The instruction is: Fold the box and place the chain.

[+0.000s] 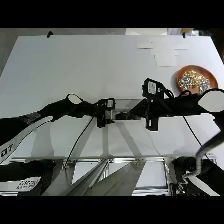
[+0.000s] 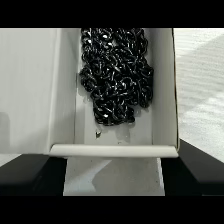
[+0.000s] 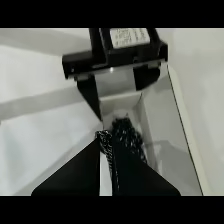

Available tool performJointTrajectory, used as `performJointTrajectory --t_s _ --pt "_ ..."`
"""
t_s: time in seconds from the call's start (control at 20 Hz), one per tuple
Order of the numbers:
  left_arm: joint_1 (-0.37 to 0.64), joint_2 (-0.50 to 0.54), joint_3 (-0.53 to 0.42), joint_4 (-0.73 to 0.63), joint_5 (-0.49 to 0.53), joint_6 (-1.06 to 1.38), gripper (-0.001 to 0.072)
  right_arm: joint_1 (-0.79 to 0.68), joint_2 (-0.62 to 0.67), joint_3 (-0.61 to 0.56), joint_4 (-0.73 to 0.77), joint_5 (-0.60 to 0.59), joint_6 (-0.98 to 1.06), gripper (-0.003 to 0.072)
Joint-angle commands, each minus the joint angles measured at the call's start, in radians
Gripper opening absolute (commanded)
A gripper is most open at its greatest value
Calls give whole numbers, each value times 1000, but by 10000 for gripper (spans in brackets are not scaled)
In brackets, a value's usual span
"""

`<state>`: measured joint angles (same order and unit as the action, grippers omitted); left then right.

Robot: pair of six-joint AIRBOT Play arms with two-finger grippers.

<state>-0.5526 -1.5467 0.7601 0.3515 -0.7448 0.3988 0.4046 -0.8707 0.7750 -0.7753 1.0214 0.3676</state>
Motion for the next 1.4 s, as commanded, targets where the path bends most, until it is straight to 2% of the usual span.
performJointTrajectory --t_s 0.0,0.25,0.3,0.35,0.4,0.55,0.7,0.85,0.95,1.1,1.25,1.35 --pt "0 0 0 0 0 0 271 42 -43 -1 26 -120 46 15" --pt "0 0 0 0 0 0 271 43 -206 -1 4 -146 109 18" --pt "0 0 0 0 0 0 271 43 -236 -1 0 -147 127 57" --pt "0 0 0 0 0 0 271 43 -259 -1 -1 -152 135 172" --pt "0 0 0 0 0 0 271 43 -264 0 -1 -162 134 249" --pt "0 0 0 0 0 0 271 43 -233 17 -35 -179 134 249" --pt "0 0 0 0 0 0 271 36 -186 89 -179 -151 135 248" --pt "0 0 0 0 0 0 271 -38 -158 173 -277 -117 134 247" --pt "0 0 0 0 0 0 271 -105 -159 183 -360 -82 134 247" --pt "0 0 0 0 0 0 271 -203 -190 182 -537 12 134 247" --pt "0 0 0 0 0 0 271 -280 -247 171 -548 26 134 229" --pt "0 0 0 0 0 0 271 -283 -294 156 -553 42 129 215"
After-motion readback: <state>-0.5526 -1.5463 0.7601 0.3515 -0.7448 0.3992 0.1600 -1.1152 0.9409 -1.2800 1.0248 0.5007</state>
